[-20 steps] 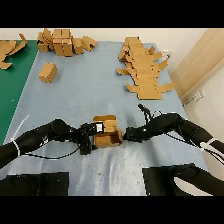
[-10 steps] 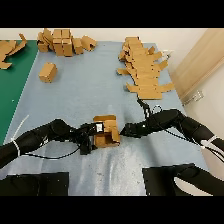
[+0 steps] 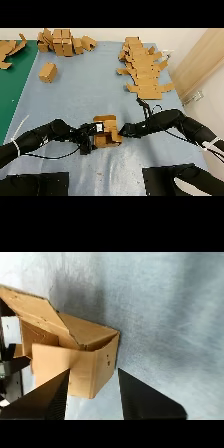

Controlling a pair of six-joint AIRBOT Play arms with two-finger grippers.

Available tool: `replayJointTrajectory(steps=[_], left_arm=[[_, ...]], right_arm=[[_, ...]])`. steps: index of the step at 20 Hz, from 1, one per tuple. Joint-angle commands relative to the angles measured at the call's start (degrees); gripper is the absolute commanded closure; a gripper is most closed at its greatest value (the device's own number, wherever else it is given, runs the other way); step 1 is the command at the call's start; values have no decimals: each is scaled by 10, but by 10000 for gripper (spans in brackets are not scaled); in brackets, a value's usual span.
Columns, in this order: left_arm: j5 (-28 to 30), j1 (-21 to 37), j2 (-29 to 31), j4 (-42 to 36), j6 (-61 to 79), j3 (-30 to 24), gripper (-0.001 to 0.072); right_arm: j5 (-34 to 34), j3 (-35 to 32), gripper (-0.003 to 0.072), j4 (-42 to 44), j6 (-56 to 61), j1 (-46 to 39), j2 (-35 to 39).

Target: Fold the box.

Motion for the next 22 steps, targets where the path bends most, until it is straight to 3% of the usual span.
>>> replayJointTrajectory(steps=[1, 7, 10, 19, 20, 22], left_arm=[[0, 0, 0, 0, 0, 0, 236], [0, 0, 0, 0, 0, 0, 236], [0, 0, 0, 0, 0, 0, 236], [0, 0, 0, 0, 0, 0, 236], [0, 0, 0, 0, 0, 0, 236], [0, 0, 0, 0, 0, 0, 236]], right_arm=[[23, 3, 233, -17, 12, 43, -21], [23, 74, 249, -222, 220, 134, -50], [-14, 117, 249, -331, 348, 183, -63], [-96, 214, 251, -408, 495, 253, -168], [-112, 229, 288, -426, 515, 260, -183], [-141, 255, 289, -447, 547, 270, -209]])
